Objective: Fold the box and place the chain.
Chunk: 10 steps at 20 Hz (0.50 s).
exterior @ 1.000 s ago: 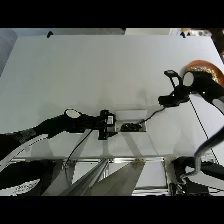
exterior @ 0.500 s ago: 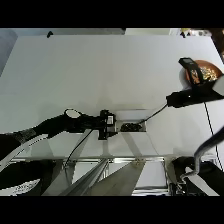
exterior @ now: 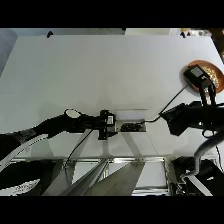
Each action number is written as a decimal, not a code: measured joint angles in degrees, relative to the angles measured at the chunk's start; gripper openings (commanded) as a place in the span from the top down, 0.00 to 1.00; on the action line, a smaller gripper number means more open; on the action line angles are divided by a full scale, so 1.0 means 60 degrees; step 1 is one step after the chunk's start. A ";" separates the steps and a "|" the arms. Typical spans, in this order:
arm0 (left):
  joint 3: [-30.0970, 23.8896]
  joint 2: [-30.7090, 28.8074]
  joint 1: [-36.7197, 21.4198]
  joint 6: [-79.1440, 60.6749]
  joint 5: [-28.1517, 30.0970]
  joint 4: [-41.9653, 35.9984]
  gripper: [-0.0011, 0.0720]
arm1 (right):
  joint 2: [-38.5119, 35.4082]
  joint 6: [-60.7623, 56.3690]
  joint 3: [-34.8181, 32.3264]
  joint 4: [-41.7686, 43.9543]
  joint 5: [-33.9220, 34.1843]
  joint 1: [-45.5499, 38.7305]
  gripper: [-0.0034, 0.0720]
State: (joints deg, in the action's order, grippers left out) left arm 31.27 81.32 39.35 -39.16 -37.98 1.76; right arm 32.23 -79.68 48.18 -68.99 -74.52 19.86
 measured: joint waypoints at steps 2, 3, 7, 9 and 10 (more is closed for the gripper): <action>0.0000 0.0000 0.0000 0.0004 0.0000 0.0000 0.80 | -0.0120 0.0015 -0.0080 0.0404 0.0419 0.0426 0.93; 0.0000 0.0000 0.0000 0.0000 0.0000 0.0000 0.80 | -0.0142 0.0029 -0.0171 0.0557 0.0739 0.0648 0.93; 0.0000 0.0000 0.0000 0.0000 0.0000 0.0004 0.80 | 0.0178 0.0040 -0.0736 0.0783 0.1836 0.1275 0.93; 0.0000 0.0000 0.0000 0.0000 0.0000 0.0000 0.80 | 0.0583 0.0040 -0.1071 0.0747 0.2193 0.1410 0.93; 0.0000 0.0000 0.0000 0.0000 0.0000 0.0000 0.80 | 0.0838 0.0044 -0.1253 0.0707 0.2350 0.1453 0.93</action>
